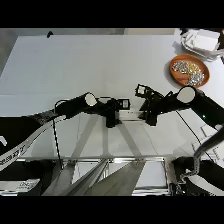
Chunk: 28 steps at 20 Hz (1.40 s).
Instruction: Fold the box and place the chain.
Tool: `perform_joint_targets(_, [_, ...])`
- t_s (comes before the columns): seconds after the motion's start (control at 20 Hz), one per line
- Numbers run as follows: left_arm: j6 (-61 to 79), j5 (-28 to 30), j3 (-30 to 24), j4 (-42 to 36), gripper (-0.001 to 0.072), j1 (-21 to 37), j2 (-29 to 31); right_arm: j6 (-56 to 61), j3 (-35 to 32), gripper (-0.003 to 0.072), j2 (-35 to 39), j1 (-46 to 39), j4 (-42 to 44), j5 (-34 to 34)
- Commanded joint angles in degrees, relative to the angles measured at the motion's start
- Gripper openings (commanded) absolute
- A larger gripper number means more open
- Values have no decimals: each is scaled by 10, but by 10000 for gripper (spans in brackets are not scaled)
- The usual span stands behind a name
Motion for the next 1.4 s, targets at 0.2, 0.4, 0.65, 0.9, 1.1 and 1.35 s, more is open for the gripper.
perform_joint_targets(0.2, [-3,0,0,-2,210,0,0,-2,0,363,59,0,88,9])
perform_joint_targets(0.4, [-3,0,0,-2,210,0,0,-28,-23,11,46,0,157,-17])
perform_joint_targets(0.65, [-3,0,0,-2,210,0,0,-111,-93,10,-3,0,253,-55])
perform_joint_targets(0.9, [-3,0,0,-2,210,0,0,-112,-95,10,-36,0,244,-64])
perform_joint_targets(1.1, [-3,0,0,-2,210,0,0,-113,-103,10,-42,0,218,-52])
perform_joint_targets(1.35, [-3,0,0,-2,210,0,0,-122,-141,9,-42,0,214,-82])
